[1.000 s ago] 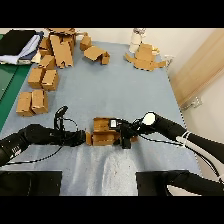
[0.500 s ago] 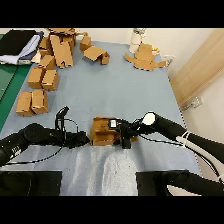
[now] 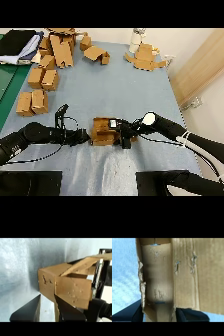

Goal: Fold the box.

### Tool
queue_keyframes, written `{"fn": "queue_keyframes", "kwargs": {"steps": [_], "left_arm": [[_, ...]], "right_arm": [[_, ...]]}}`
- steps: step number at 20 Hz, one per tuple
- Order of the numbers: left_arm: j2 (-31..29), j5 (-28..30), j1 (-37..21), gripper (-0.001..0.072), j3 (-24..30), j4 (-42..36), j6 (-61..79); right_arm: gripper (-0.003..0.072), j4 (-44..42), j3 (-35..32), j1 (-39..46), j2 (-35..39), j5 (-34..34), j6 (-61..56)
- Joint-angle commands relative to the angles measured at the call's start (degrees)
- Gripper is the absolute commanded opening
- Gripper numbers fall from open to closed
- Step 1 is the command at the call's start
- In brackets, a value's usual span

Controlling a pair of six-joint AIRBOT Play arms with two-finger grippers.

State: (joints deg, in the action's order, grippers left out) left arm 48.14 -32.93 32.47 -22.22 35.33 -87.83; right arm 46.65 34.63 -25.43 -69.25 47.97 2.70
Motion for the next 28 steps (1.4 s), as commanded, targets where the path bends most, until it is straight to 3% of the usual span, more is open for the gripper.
{"fn": "queue_keyframes", "kwargs": {"steps": [1,5,12,21,28], "left_arm": [[0.04,1.49,-0.04,0.0241,-0.22,-0.22,0.59],[0.02,0.7,-0.04,0.0242,-0.22,-0.85,5.46],[0.09,-3.43,-0.04,0.0251,-0.22,-13.11,13.92],[0.11,2.75,-0.04,0.0248,-0.22,-13.0,18.71],[-0.04,2.03,-0.07,0.0249,-0.24,-13.0,20.48]], "right_arm": [[0.0457,0.0,0.04,-0.02,0.02,0.0,-0.02],[0.0457,0.0,0.04,-0.02,0.02,0.0,-0.02],[0.0457,-0.04,0.04,-0.02,-0.02,-0.24,-0.02],[0.0457,-0.61,0.04,-0.02,-0.02,-0.24,-0.02],[0.0457,-0.61,0.04,-0.02,-0.02,-0.24,-0.02]]}}
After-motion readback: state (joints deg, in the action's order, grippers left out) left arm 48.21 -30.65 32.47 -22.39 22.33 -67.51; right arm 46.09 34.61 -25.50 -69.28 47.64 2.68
